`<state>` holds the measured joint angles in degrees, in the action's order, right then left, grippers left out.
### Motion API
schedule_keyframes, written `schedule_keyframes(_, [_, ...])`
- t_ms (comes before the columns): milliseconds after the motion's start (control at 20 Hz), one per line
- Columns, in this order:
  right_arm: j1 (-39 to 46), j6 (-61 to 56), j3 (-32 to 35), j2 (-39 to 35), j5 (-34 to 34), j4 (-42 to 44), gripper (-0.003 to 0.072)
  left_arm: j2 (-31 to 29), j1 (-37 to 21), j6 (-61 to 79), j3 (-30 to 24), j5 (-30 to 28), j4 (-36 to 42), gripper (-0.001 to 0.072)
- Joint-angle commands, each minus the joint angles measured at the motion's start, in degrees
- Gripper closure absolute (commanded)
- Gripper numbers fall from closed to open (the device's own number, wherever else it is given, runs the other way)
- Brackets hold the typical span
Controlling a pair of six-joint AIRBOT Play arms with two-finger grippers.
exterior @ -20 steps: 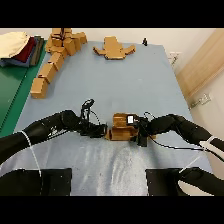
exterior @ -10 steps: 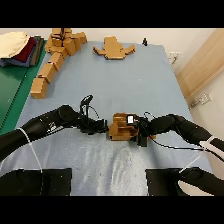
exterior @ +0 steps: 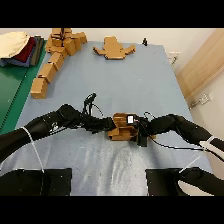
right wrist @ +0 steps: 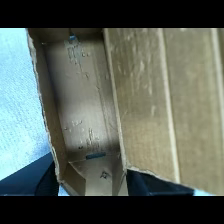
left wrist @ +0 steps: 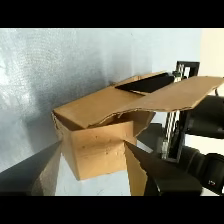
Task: Fold the box.
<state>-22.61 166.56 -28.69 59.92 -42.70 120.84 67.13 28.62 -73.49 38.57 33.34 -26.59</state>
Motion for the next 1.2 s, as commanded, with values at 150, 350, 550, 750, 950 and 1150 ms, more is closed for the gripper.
schedule_keyframes(150, [0.0,0.0,0.0,0.0,0.0,0.0,0.0175,1.0,0.6,-1.2,0.1,-2.2,0.2,0.0120])
schedule_keyframes(350, [0.0,0.0,0.0,0.0,0.0,0.0,0.0175,1.2,5.5,-20.5,3.3,-3.0,-17.6,0.0128])
schedule_keyframes(550, [0.0,0.0,0.0,0.0,0.0,0.0,0.0175,1.5,10.2,-45.2,9.1,3.6,-41.8,0.0128])
schedule_keyframes(750, [0.0,0.0,0.0,0.0,0.0,0.0,0.0175,6.9,14.1,-48.2,15.1,5.5,-44.4,0.0128])
schedule_keyframes(950, [0.0,0.0,0.0,0.0,0.0,0.0,0.0175,13.2,16.1,-52.7,21.9,15.1,-49.9,0.0128])
schedule_keyframes(1150, [0.0,0.0,0.0,0.0,0.0,0.0,0.0175,14.7,16.8,-55.6,25.6,18.4,-53.5,0.0128])
